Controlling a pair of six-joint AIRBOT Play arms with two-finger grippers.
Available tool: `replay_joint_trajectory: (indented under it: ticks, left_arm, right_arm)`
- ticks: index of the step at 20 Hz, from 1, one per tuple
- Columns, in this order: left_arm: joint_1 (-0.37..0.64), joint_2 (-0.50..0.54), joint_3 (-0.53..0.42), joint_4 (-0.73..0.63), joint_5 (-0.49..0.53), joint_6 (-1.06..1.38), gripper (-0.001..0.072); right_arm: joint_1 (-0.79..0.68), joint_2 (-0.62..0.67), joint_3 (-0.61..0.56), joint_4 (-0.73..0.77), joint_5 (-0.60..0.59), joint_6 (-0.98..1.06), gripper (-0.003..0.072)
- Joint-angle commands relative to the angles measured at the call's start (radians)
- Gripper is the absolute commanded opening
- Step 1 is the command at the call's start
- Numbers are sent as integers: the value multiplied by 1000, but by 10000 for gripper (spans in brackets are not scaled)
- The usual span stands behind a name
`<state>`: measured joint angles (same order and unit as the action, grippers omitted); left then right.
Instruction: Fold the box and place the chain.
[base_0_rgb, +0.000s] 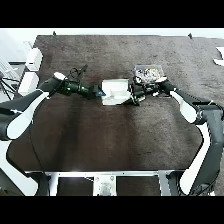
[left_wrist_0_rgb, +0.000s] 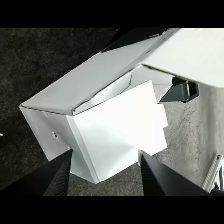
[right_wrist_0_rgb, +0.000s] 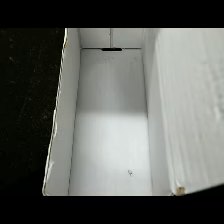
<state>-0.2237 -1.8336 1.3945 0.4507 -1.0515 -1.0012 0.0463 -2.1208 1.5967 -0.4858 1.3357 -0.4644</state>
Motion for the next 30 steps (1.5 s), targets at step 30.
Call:
replay_joint_trajectory:
  ticks: [30]
  left_arm:
    - [-168, 11, 176, 536, 72, -689, 486]
  right_arm:
    - [0, -1, 0, 0, 0, 0, 585]
